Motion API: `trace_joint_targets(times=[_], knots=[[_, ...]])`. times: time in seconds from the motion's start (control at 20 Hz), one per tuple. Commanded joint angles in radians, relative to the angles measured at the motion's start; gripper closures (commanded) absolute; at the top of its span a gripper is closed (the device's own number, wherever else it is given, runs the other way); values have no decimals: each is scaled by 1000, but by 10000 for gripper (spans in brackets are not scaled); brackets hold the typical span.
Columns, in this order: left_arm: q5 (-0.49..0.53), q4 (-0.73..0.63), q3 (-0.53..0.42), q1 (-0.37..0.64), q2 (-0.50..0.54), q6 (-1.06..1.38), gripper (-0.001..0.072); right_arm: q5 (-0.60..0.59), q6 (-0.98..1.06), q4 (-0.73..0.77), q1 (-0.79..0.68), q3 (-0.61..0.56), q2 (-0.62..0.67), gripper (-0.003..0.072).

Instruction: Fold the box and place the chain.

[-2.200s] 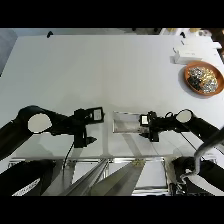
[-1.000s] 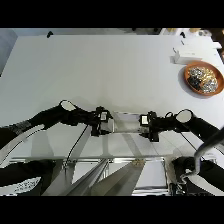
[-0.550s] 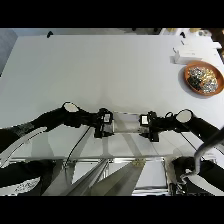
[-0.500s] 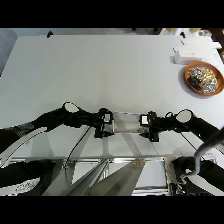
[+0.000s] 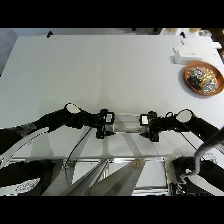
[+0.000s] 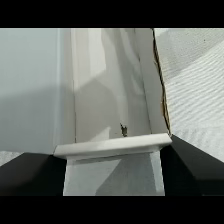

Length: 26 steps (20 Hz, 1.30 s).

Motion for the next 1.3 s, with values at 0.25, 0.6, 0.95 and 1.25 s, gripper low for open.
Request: trace_joint_targets(times=[0.25,0.6,0.95,1.25], knots=[[8,0,1,-3,-2,-2,501,0,0,0,0,0,1,280],[8,0,1,-3,-2,-2,501,-2,-2,0,0,0,1,281],[8,0,1,-3,-2,-2,501,-11,-3,3,0,0,1,281],[8,0,1,-3,-2,-2,501,-66,9,0,0,0,2,-30]])
